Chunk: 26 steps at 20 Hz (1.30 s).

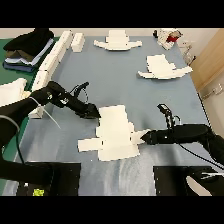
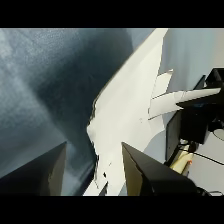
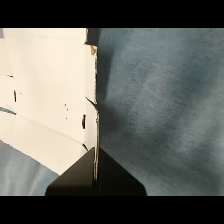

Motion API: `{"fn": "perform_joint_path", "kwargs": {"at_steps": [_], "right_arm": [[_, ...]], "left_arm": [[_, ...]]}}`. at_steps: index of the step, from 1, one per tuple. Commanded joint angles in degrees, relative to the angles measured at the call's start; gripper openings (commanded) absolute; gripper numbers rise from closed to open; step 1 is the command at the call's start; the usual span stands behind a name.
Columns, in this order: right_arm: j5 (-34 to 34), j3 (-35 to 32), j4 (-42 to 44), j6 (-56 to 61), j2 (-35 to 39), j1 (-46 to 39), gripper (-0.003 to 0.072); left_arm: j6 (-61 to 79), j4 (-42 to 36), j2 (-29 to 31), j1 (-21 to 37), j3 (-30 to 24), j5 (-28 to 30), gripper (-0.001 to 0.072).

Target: Fold the box.

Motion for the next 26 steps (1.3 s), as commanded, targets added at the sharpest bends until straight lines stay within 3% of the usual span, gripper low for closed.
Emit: {"fn": "perform_joint_path", "kwargs": {"at_steps": [1, 7, 8, 9, 10, 18, 20, 22, 23, 24, 25, 26], "right_arm": [[-0.7, -0.1, 0.0, 0.0, 0.1, 0.1, 0.0001], [-0.6, -0.1, -0.1, 0.0, 0.0, 0.0, 0.0000], [-0.5, -0.1, -0.1, 0.0, 0.0, 0.0, 0.0001], [-0.4, -0.1, -0.2, 0.0, 0.0, 0.0, 0.0001], [-0.4, -0.1, -0.3, 0.0, 0.0, 0.0, 0.0001], [-0.2, -0.1, -0.7, 0.0, 0.0, 0.0, 0.0001], [-0.2, -0.1, -0.7, 0.0, 0.0, 0.0, 0.0000], [-0.2, -0.1, -0.7, 0.0, 0.0, 0.0, 0.0002], [-0.1, -0.1, -0.9, 0.0, 0.0, 0.0, 0.0021], [0.2, 0.0, -1.5, 0.0, 0.0, 0.0, 0.0123], [0.6, 0.2, -3.0, 0.0, 0.0, 0.0, 0.0286], [0.9, 0.6, -5.5, 0.0, 0.0, 0.0, 0.0309]], "left_arm": [[8.2, -8.0, -8.7, -0.2, 3.3, -5.2, 0.0535], [9.3, -6.3, -13.1, -2.8, 6.3, -11.2, 0.0533], [9.4, -6.2, -13.1, -3.1, 6.3, -11.9, 0.0420], [10.5, -6.1, -13.1, -3.2, 6.4, -12.7, 0.0191], [11.4, -6.1, -13.1, -3.4, 6.4, -13.5, 0.0149], [12.3, -5.0, -13.1, -3.5, 6.4, -17.3, 0.0148], [13.0, -5.0, -13.1, -4.2, 6.4, -17.5, 0.0015], [14.3, -5.1, -13.0, -5.0, 6.4, -17.1, 0.0015], [15.3, -5.5, -13.0, -5.2, 6.4, -17.1, 0.0015], [15.3, -6.1, -13.1, -5.2, 6.4, -17.2, 0.0015], [15.3, -7.2, -13.0, -5.2, 6.5, -17.5, 0.0015], [15.4, -8.3, -13.0, -5.2, 6.8, -17.9, 0.0014]]}}
